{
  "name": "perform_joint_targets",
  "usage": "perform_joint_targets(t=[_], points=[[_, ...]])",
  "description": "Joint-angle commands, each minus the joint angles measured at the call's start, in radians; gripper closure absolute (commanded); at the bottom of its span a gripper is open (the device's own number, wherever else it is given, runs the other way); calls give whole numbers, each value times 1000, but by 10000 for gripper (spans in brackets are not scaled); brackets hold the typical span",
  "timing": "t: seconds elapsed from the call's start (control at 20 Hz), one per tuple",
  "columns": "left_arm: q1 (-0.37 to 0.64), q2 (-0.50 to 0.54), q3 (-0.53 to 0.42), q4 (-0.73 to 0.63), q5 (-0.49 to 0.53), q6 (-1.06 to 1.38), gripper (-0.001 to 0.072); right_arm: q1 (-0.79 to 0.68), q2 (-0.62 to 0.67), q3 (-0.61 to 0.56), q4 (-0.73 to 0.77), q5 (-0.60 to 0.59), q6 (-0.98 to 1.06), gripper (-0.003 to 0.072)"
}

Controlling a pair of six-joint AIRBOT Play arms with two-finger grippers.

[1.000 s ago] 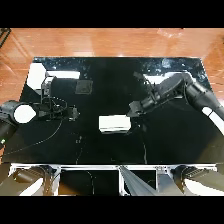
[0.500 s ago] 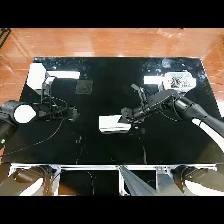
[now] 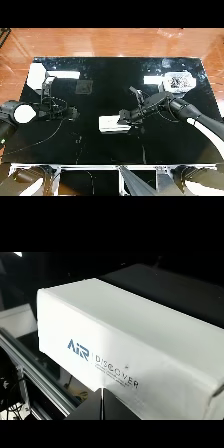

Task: Fold the box and place the chain.

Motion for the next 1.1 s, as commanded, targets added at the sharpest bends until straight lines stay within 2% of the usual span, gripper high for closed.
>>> perform_joint_targets(t=[0.0,0.25,0.4,0.5,0.65,0.75,0.85,0.95,1.05], points=[[1,0,0,0,2,0,70,29,-29,-1,-23,4,-1,659],[1,-3,0,0,4,0,70,43,-34,-1,-37,29,-1,659],[1,-6,0,0,5,0,70,28,-27,18,-8,-26,-34,659],[1,-6,0,0,11,0,70,3,19,48,5,-68,-64,659],[1,-6,13,-9,13,23,70,-88,166,58,-16,-92,-92,659],[-6,-21,33,-60,37,209,71,-192,282,53,-95,-143,-93,659],[-31,-72,88,-117,-9,429,70,-292,385,22,-205,-153,-90,659],[-91,-145,157,-211,-66,773,70,-373,451,-36,-266,-161,-74,659],[-185,-212,200,-243,-55,1001,67,-417,469,-90,-258,-185,-73,659]])
